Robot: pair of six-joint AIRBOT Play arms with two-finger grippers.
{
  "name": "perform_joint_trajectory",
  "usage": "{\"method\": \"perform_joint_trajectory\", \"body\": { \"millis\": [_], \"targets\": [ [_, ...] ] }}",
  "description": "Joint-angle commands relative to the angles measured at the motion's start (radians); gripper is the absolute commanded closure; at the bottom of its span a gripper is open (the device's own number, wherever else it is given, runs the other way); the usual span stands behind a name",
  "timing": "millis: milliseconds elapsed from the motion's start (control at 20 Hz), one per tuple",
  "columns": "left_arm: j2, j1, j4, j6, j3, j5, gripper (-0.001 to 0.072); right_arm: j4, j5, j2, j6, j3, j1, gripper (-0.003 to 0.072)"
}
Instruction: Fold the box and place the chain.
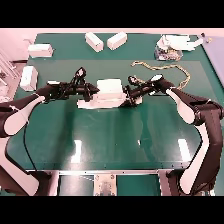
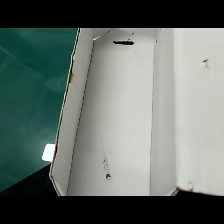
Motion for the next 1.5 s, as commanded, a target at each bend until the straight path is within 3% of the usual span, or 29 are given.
{"method": "perform_joint_trajectory", "body": {
  "millis": [0,100,250,450,500,550,600,650,1450],
  "targets": [
    [-0.001,0.000,-0.003,0.025,0.001,0.010,0.0692,0.000,0.000,0.000,0.000,0.000,0.000,0.0188],
    [0.008,0.000,-0.062,0.068,0.005,0.005,0.0691,0.000,0.000,0.000,0.000,0.000,0.000,0.0188],
    [0.073,0.010,-0.046,0.063,0.027,-0.027,0.0691,0.000,0.000,0.000,0.000,0.000,0.000,0.0188],
    [0.186,0.044,0.219,-0.098,0.027,-0.120,0.0687,0.000,0.000,0.000,0.000,0.000,0.000,0.0188],
    [0.203,0.052,0.304,-0.148,0.027,-0.161,0.0579,0.000,0.000,0.000,0.000,0.000,0.000,0.0189],
    [0.208,0.053,0.361,-0.212,0.027,-0.187,0.0268,0.000,0.000,0.000,0.000,0.000,0.000,0.0188],
    [0.206,0.053,0.418,-0.298,0.026,-0.187,0.0060,0.000,0.000,0.000,0.000,0.000,0.000,0.0188],
    [0.201,0.049,0.469,-0.351,0.026,-0.192,0.0037,0.000,0.000,0.000,0.000,0.000,0.000,0.0188],
    [0.123,-0.002,0.498,-0.323,0.017,-0.017,0.0039,0.000,0.000,0.000,0.000,0.000,0.000,0.0189]
  ]
}}
